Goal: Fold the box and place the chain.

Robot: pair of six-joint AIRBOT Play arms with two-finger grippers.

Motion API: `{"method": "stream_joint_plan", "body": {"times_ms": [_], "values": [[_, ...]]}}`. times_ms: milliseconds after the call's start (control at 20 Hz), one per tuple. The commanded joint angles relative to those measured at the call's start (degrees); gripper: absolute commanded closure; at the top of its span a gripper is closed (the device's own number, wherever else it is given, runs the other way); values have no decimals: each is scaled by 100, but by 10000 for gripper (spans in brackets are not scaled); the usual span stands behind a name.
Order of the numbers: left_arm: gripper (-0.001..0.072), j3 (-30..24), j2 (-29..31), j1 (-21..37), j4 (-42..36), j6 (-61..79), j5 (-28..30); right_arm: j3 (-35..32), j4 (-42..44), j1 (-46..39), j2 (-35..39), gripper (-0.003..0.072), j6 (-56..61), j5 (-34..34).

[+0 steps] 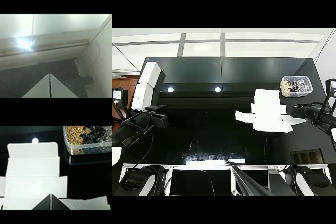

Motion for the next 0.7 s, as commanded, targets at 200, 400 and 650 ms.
{"method": "stream_joint_plan", "body": {"times_ms": [200,400,650], "values": [[675,0,7,2,2,2,2,0,2,-2,2,656,2,0],[675,0,7,2,2,2,2,0,2,-2,2,656,2,0],[675,0,7,2,2,2,240,0,2,-2,2,655,2,0]]}}
